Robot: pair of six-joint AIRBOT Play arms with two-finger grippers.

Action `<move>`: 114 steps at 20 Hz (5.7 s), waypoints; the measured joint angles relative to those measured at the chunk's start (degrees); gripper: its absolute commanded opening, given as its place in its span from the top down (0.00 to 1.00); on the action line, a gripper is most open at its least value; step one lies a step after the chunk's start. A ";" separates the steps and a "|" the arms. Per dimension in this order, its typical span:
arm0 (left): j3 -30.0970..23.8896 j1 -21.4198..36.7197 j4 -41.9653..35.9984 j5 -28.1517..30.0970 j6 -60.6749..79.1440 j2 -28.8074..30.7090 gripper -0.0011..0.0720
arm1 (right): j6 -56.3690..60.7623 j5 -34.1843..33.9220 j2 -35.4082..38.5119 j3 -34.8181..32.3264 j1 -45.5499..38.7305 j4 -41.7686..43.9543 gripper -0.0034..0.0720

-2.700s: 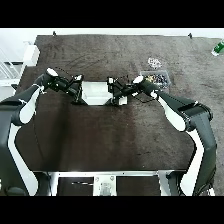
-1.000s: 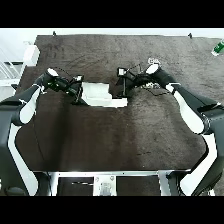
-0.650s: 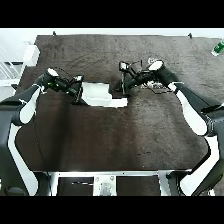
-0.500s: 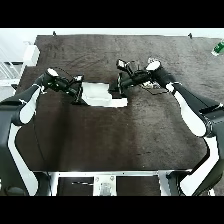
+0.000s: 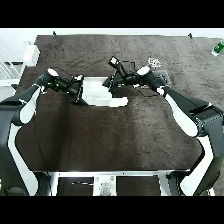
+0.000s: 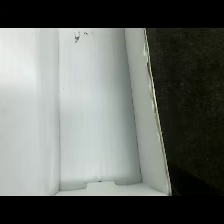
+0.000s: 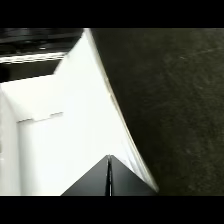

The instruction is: Fold the box and place the chain.

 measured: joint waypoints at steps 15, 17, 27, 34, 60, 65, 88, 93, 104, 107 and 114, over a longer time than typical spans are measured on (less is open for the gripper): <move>0.02 0.00 -0.15 -0.39 0.22 -0.04 0.23 | 2.29 -4.57 -3.21 0.98 0.22 -3.56 0.93; 0.02 0.00 0.02 -0.48 0.26 -0.04 0.22 | 2.29 -4.28 -2.19 1.20 0.22 -3.58 0.93; 0.00 -0.02 0.00 -0.35 0.26 -0.04 0.23 | 3.56 7.23 9.53 -0.33 -1.49 -11.61 0.20; 0.00 -0.04 -0.11 -0.20 0.22 -0.04 0.22 | 4.55 11.58 10.45 -6.60 -3.08 -18.93 0.14; 0.00 0.02 -0.37 0.33 0.04 -0.04 0.23 | 0.02 -3.61 4.17 -9.03 5.86 -20.15 0.45; 0.00 0.04 -0.68 0.57 0.02 -0.04 0.22 | -4.72 -4.85 3.80 -8.94 5.81 -19.76 0.36; -0.02 -0.04 -1.01 0.98 0.17 -0.07 0.23 | 33.07 12.02 12.98 -7.28 -2.86 -35.50 0.93; -0.02 -0.02 -1.01 1.05 0.09 -0.07 0.23 | 50.12 12.81 14.08 -9.20 -9.18 -36.22 0.93; -0.02 -0.04 -1.01 1.09 0.04 -0.07 0.23 | 59.69 7.08 10.43 -20.24 -9.60 -24.70 0.93; -0.02 -0.04 -1.01 1.14 0.04 -0.07 0.22 | 56.74 4.70 8.87 -20.59 -7.10 -17.62 0.93; -0.02 -0.02 -1.01 1.16 0.02 -0.07 0.22 | 51.93 3.23 9.29 -18.34 -2.71 -6.56 0.88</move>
